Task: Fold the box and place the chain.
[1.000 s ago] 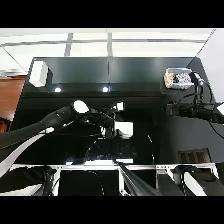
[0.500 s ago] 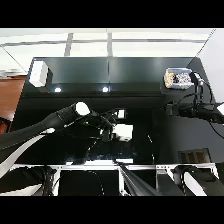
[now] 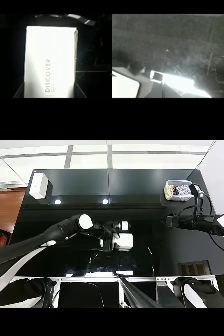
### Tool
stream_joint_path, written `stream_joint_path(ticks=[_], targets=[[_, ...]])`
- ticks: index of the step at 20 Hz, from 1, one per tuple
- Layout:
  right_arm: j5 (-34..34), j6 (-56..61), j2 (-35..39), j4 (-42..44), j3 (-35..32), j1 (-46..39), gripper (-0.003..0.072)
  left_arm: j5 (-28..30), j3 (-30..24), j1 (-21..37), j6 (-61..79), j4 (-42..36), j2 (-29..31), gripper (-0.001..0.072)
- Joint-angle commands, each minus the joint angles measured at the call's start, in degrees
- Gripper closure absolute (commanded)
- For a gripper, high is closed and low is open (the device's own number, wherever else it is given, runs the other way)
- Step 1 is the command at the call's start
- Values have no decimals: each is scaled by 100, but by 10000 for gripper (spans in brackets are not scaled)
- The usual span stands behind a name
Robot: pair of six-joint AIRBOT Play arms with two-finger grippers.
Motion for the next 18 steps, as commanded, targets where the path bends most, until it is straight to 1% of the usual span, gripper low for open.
stream_joint_path(ticks=[1, 3, 5, 6, 7, 10, 12, 13, 14, 16, 18], targets=[[9, 2, 4, 0, 2, -4, 669, -505, 455, 361, -2662, 1779, 345, 426], [9, 2, 4, 0, 2, -4, 669, -1029, 511, 1082, -3974, 2857, 761, 425], [15, 2, 4, 2, 2, -4, 669, -1602, 439, 2129, -5021, 3672, 1137, 425], [13, 2, 4, 4, 2, -4, 669, -1792, 352, 2774, -5359, 3880, 1305, 425], [11, 2, 4, 2, 2, -4, 669, -1904, 249, 3467, -5598, 3921, 1438, 424], [-7, 2, 4, 4, 2, -4, 669, -1915, -37, 5340, -6070, 3801, 1580, 421], [-22, 2, 4, 7, 2, -4, 669, -1622, -116, 6336, -6067, 3410, 1545, 416], [-22, 2, 4, 7, 2, -4, 669, -1311, -116, 6714, -6059, 3110, 1521, 416], [-31, 4, 4, 9, 2, -4, 669, -942, -111, 6953, -5904, 2806, 1486, 416], [-83, 7, 2, 9, 2, -4, 669, -236, -52, 7104, -5123, 2315, 1338, 416], [-208, 125, 2, 9, 2, -4, 669, 234, 144, 6981, -4837, 2251, 979, 416]])
